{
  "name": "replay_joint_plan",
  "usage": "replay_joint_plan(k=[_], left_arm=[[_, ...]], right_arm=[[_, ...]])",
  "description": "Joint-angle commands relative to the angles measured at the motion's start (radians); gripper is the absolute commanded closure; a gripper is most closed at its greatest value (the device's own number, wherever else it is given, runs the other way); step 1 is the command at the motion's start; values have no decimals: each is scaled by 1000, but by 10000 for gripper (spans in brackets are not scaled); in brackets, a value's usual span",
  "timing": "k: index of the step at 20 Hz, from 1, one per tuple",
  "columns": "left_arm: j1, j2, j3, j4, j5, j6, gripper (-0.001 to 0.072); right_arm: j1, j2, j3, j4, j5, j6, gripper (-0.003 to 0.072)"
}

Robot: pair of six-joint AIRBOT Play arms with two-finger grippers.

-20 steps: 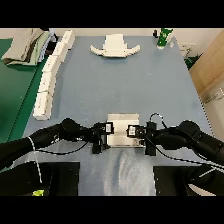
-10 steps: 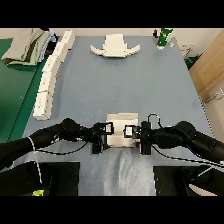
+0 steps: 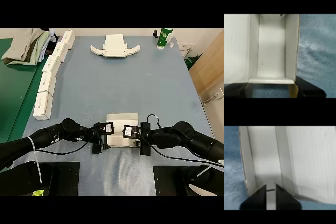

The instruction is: Fold the box.

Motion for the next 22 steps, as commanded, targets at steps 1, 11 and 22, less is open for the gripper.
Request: replay_joint_plan(k=[1,11,22], left_arm=[[1,0,0,1,1,0,284],[1,0,0,1,1,0,284],[1,0,0,1,1,0,284]], right_arm=[[0,26,23,-100,-150,291,642],[-256,182,111,-618,-546,1371,682],[-523,14,4,178,-356,960,684]])
